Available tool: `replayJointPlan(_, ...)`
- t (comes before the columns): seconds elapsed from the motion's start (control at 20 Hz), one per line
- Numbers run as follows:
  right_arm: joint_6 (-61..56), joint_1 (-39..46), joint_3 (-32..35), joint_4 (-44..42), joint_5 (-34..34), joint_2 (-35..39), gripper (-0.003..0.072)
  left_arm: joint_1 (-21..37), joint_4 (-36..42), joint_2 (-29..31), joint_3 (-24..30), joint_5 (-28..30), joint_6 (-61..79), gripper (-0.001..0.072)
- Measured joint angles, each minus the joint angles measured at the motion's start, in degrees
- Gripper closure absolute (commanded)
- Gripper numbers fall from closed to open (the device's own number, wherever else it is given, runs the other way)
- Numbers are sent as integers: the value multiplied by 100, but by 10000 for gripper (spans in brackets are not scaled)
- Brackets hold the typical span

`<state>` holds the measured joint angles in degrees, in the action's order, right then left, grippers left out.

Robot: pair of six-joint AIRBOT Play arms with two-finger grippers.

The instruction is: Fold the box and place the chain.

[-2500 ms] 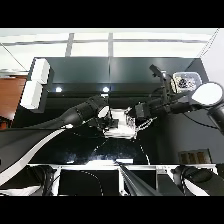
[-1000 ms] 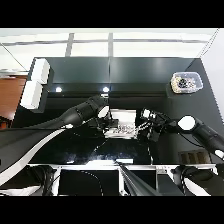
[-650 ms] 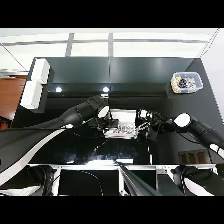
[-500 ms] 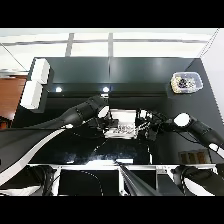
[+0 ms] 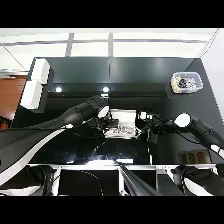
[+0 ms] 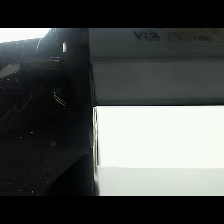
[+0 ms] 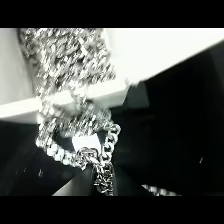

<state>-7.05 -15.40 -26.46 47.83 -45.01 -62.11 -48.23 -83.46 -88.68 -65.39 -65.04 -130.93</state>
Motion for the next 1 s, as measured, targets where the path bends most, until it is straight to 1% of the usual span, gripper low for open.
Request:
replayJointPlan(0.25, -787, 201, -247, 42, -164, 535, 675, 0, 17, 0, 0, 2, -2, 683)
replayJointPlan(0.55, -1757, 476, -752, 81, -833, 1104, 675, 0, 17, 0, 0, 0, -2, 683)
replayJointPlan(0.7, -2149, 570, -1082, 92, -1187, 1272, 675, 0, 17, 0, -2, 0, -2, 683)
replayJointPlan(1.0, -2883, 776, -1827, 87, -1851, 1373, 675, 0, 17, 0, 0, 0, -4, 683)
